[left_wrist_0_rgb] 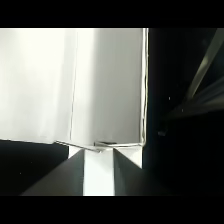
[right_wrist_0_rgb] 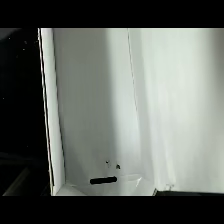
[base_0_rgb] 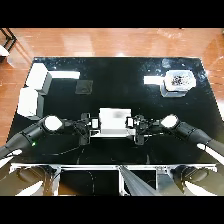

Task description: Fold the box and place the chain.

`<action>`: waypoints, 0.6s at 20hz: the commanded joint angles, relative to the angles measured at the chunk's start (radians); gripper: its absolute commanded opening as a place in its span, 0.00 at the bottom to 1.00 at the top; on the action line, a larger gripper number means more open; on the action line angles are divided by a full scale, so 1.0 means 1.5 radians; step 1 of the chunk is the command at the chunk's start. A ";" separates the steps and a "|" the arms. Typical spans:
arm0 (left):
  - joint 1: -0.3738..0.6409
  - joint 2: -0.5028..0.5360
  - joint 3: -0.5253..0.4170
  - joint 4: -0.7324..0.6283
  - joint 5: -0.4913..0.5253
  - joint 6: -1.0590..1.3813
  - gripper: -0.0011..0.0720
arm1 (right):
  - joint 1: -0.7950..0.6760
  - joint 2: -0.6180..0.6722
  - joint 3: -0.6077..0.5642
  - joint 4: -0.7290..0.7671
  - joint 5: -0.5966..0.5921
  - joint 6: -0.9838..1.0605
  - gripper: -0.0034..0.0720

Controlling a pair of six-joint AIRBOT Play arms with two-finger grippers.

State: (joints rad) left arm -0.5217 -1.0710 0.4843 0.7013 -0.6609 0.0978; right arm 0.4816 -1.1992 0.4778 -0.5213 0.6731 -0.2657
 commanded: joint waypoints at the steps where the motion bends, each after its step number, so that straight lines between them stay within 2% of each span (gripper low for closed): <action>1: -0.001 -0.001 0.000 -0.027 -0.003 0.000 0.29 | 0.001 -0.001 0.000 0.000 0.000 0.000 0.53; 12: -0.027 -0.047 0.000 -0.083 0.000 0.000 0.29 | 0.001 -0.001 0.000 0.000 0.000 0.000 0.53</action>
State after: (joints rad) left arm -0.5449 -1.1236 0.4843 0.5945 -0.6617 0.0978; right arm 0.4816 -1.1992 0.4778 -0.5217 0.6735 -0.2661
